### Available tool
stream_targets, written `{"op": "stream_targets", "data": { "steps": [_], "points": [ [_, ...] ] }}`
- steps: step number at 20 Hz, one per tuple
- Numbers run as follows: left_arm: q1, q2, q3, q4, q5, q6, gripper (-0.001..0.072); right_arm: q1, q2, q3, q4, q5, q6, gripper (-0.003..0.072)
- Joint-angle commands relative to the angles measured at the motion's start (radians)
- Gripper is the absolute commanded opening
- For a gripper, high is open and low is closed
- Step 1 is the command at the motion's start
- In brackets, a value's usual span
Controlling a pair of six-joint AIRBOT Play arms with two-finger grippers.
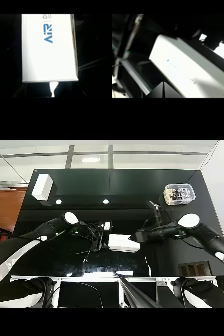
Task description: Fold the box and place the chain.
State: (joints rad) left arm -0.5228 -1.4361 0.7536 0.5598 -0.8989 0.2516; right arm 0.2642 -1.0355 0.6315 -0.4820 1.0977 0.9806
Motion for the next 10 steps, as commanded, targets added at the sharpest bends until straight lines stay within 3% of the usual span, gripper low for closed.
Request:
{"op": "stream_targets", "data": {
  "steps": [1,2,3,4,10],
  "points": [
    [0.001,0.001,0.0,0.001,-0.002,0.002,0.0387,-0.103,0.109,0.05,0.016,0.189,0.019,0.0013],
    [0.001,0.001,0.0,0.001,-0.002,0.002,0.0485,-0.139,0.139,0.054,0.015,0.22,0.023,0.0013],
    [0.002,0.005,0.0,0.003,-0.002,0.0,0.0643,-0.175,0.166,0.054,0.005,0.243,0.024,0.0013],
    [0.005,0.017,0.0,0.008,-0.002,-0.023,0.0711,-0.213,0.193,0.054,-0.022,0.261,0.036,0.0013],
    [0.084,0.201,0.001,0.201,-0.112,-0.332,0.0711,-0.409,0.261,0.053,-0.223,0.294,0.04,0.0013]
  ]
}}
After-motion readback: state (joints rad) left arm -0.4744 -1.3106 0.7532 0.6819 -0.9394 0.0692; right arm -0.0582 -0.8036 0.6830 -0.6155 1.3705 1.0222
